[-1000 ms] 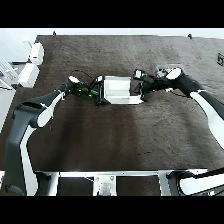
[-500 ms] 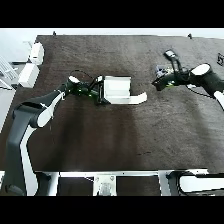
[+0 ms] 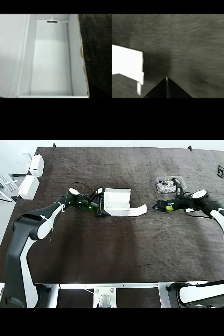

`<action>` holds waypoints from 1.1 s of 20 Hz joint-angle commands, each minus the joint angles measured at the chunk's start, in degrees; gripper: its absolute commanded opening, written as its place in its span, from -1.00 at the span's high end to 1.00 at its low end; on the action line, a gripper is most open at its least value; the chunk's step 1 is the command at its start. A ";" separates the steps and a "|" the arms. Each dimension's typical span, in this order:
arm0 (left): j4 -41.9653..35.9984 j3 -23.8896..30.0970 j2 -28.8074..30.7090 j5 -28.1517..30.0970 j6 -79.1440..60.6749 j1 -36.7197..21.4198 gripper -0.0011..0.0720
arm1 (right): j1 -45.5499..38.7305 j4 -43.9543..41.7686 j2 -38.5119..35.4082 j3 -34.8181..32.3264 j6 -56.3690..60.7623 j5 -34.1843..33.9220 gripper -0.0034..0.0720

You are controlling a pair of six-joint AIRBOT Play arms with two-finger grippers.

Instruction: Fold the box and place the chain.

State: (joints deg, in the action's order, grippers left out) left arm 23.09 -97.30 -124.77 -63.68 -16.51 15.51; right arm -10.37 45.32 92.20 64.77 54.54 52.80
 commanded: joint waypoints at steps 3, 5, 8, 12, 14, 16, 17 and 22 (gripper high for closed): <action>0.00 0.02 0.02 -0.04 0.00 -0.04 0.20 | 5.16 -5.81 5.64 -0.55 0.72 1.22 0.89; 0.00 0.02 0.02 -0.04 0.00 -0.04 0.20 | 7.39 -6.95 6.69 -0.35 0.70 1.18 0.90; 0.00 0.02 0.02 -0.04 0.00 -0.04 0.20 | 9.92 -7.85 7.39 0.94 0.66 0.63 0.89; 0.00 0.02 0.02 -0.24 0.00 -0.04 0.20 | 10.43 -7.96 6.97 6.23 0.98 3.50 0.89; 0.00 0.02 0.02 -0.24 0.00 -0.04 0.20 | 10.84 -8.72 6.38 8.00 0.96 5.40 0.90; 0.00 0.02 0.02 -0.24 0.00 -0.04 0.20 | 11.10 -8.72 6.12 9.07 0.94 5.68 0.89; 0.00 0.02 0.02 -0.24 0.00 -0.04 0.20 | 11.15 -8.70 6.12 9.44 0.94 5.73 0.89; 0.00 0.02 0.02 -0.24 0.00 -0.04 0.20 | 11.76 -8.68 6.12 9.57 0.92 5.86 0.55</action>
State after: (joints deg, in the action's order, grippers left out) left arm 23.07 -97.30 -124.79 -63.86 -16.51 15.51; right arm 0.89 36.75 98.37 73.95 55.46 58.26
